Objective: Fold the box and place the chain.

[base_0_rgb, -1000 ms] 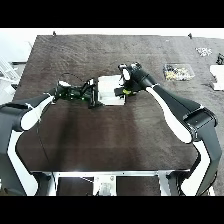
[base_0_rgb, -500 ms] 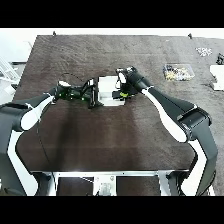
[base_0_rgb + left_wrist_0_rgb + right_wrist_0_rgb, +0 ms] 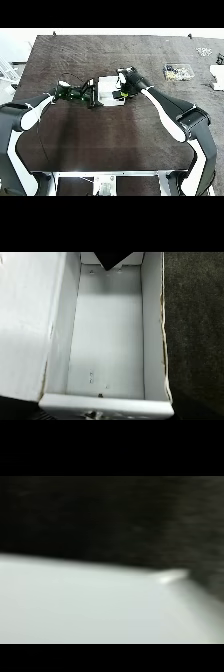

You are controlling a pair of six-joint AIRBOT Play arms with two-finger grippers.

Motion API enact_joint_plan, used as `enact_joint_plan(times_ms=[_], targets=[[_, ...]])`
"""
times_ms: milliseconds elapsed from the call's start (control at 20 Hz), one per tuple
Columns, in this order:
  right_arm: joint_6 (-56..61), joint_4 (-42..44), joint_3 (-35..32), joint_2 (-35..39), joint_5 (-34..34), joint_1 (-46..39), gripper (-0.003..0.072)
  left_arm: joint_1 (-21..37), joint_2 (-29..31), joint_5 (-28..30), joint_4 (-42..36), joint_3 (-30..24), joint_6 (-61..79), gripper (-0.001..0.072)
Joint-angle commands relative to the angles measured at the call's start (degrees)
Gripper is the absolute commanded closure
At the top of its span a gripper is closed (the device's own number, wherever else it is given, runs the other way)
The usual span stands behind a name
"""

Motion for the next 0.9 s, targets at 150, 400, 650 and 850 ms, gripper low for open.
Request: enact_joint_plan(times_ms=[150,400,650,850], targets=[[1.4,1.4,0.9,2.3,-1.7,-0.7,0.0246,0.0,0.0,0.1,-0.1,0.0,-0.2,0.0242],[0.2,1.9,2.5,3.3,-1.4,-0.8,0.0233,0.0,0.0,0.1,-0.1,0.0,-0.2,0.0242],[-1.8,1.4,2.7,7.4,-0.3,-1.8,0.0145,0.0,0.0,0.1,-0.1,0.0,-0.2,0.0242],[-9.0,0.5,2.7,15.9,-2.6,-4.2,0.0146,0.0,0.0,0.1,-0.1,0.0,-0.2,0.0242]])
